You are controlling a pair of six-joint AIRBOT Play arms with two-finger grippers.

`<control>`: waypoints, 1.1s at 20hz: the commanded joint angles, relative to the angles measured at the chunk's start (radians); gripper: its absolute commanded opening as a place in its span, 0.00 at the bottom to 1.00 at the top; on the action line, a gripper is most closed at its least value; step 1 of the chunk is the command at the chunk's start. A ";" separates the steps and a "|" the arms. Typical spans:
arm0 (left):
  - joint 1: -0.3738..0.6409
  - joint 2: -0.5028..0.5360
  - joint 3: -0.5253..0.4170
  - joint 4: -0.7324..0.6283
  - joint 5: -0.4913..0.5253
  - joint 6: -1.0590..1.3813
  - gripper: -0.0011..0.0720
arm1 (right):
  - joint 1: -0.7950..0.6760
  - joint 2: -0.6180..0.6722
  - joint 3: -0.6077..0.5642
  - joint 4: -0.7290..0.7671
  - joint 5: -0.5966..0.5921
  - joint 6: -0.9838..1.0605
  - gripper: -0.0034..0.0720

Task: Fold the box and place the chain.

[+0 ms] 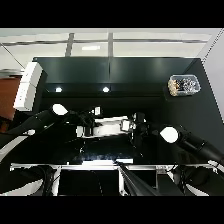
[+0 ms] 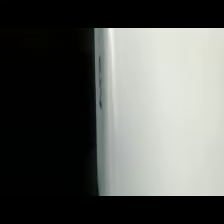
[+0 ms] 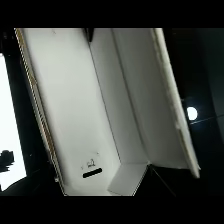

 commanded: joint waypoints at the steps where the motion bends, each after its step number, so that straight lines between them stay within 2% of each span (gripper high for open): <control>1: 0.000 -0.001 0.000 0.000 -0.003 0.002 0.06 | -0.044 0.001 0.019 0.003 0.032 0.024 1.00; 4: 0.000 -0.001 0.000 0.000 -0.003 0.002 0.06 | -0.053 -0.011 0.019 0.027 0.080 0.015 1.00; 6: 0.000 -0.001 0.000 0.000 -0.003 0.001 0.06 | -0.055 -0.029 0.019 0.062 0.062 -0.023 1.00; 9: 0.000 -0.001 0.000 0.000 -0.003 0.001 0.06 | -0.058 -0.078 0.028 0.206 0.000 -0.082 1.00; 13: 0.000 -0.001 0.000 0.000 -0.003 0.001 0.06 | -0.073 -0.120 0.052 0.275 0.028 -0.179 1.00; 17: 0.000 -0.002 0.000 0.000 -0.002 0.001 0.06 | -0.159 -0.126 0.052 0.387 0.253 -0.320 1.00; 22: 0.000 -0.002 0.000 0.000 -0.002 0.001 0.06 | -0.141 -0.169 0.052 0.399 0.298 -0.364 1.00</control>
